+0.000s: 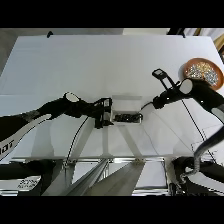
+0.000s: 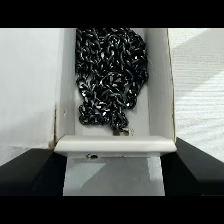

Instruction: Fold the box and place the chain.

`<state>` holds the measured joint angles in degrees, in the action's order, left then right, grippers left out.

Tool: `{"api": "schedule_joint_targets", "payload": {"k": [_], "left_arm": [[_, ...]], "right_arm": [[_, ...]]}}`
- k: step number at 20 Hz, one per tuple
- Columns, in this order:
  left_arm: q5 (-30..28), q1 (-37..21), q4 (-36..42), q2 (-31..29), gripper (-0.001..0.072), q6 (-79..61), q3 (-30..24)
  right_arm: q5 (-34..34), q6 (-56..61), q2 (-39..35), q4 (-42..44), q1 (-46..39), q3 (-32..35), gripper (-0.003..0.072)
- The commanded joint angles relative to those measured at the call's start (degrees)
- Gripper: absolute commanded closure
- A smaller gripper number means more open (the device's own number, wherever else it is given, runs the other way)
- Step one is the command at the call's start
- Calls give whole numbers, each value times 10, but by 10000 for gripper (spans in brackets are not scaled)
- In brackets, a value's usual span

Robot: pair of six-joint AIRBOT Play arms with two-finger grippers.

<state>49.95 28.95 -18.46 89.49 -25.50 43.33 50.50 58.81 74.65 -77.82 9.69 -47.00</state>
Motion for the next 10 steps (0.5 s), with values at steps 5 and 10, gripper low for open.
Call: {"api": "schedule_joint_targets", "payload": {"k": [5,10], "left_arm": [[0,0,0,0,567,0,0],[0,0,0,0,567,0,0]], "right_arm": [[-34,-1,41,-29,21,0,389],[-52,-2,40,-36,21,-1,390]]}}
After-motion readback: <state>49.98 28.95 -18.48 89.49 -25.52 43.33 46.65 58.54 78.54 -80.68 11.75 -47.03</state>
